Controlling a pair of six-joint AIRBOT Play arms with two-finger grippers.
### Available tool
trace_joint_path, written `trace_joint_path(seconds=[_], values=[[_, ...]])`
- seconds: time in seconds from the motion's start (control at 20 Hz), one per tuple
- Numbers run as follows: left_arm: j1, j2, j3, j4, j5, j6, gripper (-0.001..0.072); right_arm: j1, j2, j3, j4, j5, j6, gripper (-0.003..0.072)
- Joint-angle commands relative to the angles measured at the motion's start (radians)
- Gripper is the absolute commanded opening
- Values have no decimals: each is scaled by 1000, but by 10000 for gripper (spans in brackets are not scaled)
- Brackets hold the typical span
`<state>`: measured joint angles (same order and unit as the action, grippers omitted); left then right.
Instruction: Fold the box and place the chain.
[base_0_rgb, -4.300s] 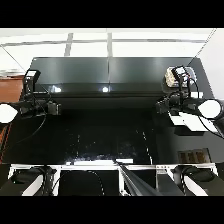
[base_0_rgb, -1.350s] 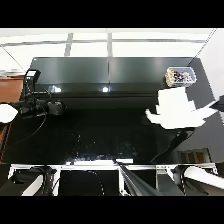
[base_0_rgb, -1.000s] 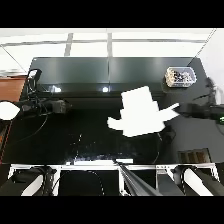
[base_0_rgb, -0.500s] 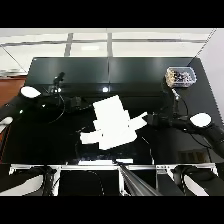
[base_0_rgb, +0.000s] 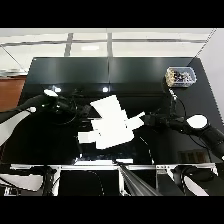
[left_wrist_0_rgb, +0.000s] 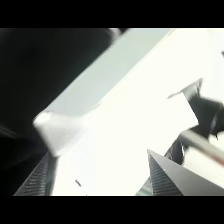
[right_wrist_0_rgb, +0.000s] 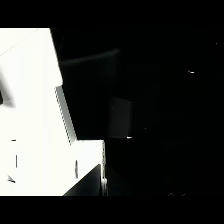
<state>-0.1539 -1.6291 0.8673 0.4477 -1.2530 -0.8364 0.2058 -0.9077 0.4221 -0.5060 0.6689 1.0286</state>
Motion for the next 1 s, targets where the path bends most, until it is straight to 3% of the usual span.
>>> trace_joint_path(seconds=[0.0,0.1,0.15,0.25,0.3,0.35,0.45,0.5,0.55,0.6,0.75,0.85,0.95], values=[[-43,-52,24,-64,-97,188,685,2,1,0,0,-3,0,15],[-57,-60,63,-20,-118,225,673,2,1,0,0,-3,0,15],[-58,-67,86,7,-132,230,628,2,1,-1,0,-3,0,15],[-56,-104,137,7,-270,309,605,2,1,0,-4,-5,-2,15],[-58,-131,166,15,-328,313,351,2,1,0,-4,-12,-12,15],[-58,-152,190,31,-355,312,145,2,1,0,-3,-22,-14,15],[-57,-166,212,39,-339,305,26,2,1,0,-10,-26,-16,53],[-58,-166,220,39,-318,304,25,2,1,0,-18,-26,-15,305],[-58,-166,231,39,-300,274,25,2,1,5,-30,-14,-16,629],[-57,-165,243,43,-293,240,24,1,1,27,-70,21,-22,699],[-58,-128,254,85,-282,205,23,-27,1,182,-253,247,-92,699],[-75,-50,232,158,-248,188,21,-27,1,281,-356,369,-224,699],[-117,89,118,176,-126,236,21,-27,1,328,-389,430,-370,698]])
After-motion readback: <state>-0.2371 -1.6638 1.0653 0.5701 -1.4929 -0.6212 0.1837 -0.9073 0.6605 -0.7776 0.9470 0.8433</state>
